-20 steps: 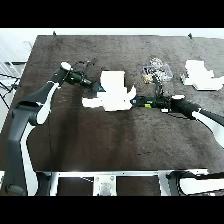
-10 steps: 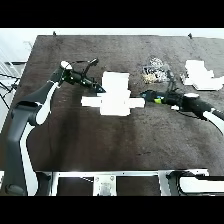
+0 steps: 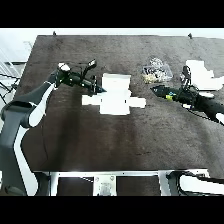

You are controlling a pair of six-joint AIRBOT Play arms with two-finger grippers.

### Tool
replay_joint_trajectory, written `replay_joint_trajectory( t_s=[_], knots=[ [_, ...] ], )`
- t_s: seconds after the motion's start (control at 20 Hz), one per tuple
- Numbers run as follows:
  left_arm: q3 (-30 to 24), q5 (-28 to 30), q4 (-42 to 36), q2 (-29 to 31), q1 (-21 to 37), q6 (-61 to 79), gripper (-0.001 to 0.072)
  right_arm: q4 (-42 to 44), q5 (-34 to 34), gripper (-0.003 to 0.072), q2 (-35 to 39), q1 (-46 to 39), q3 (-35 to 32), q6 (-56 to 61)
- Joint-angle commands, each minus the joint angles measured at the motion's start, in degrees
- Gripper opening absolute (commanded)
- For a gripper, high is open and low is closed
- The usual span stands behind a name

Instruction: Fold the box and place the chain.

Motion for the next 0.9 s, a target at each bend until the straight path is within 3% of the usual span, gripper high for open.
replay_joint_trajectory(
  t_s=[0.0,0.15,0.85],
  knots=[
    [-5.49,6.14,-0.61,0.81,-0.66,7.41,0.0013,-0.07,0.07,0.0304,0.13,-0.24,-0.02,-0.02],
    [-7.87,7.87,-3.39,0.81,-0.76,10.49,0.0013,-0.04,0.07,0.0304,0.13,-0.11,-0.33,-1.51],
    [-9.38,10.86,-4.83,0.72,-0.74,12.79,0.0013,-0.04,0.94,0.0305,0.07,0.98,-0.39,-5.99]
  ],
)
